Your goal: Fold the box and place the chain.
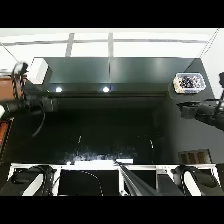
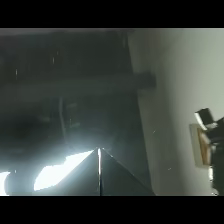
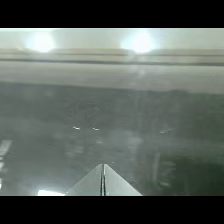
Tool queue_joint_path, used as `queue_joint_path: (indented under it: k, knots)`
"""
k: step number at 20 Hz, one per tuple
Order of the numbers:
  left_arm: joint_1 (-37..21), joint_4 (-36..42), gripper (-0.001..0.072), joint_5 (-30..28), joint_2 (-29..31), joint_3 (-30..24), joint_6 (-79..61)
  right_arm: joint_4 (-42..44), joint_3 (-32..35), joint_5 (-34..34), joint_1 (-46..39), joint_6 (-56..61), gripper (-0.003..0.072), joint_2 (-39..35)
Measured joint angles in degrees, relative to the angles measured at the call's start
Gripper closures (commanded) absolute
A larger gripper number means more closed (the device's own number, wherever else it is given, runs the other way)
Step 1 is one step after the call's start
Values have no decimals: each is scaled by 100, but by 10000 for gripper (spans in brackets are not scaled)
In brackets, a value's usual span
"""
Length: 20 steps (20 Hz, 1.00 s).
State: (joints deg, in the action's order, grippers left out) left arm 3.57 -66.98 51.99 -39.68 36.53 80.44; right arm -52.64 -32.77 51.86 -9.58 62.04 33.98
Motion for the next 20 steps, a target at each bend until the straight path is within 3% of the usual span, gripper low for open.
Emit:
queue_joint_path:
  k: [2,6,20]
  knots:
    - [94,-4,682,-271,328,-553,42,-227,136,-426,205,48,674,361]
    - [170,11,682,-634,575,-975,81,-474,243,-887,374,83,674,835]
    - [195,17,682,-804,667,-1137,96,-588,278,-1156,426,96,674,1019]
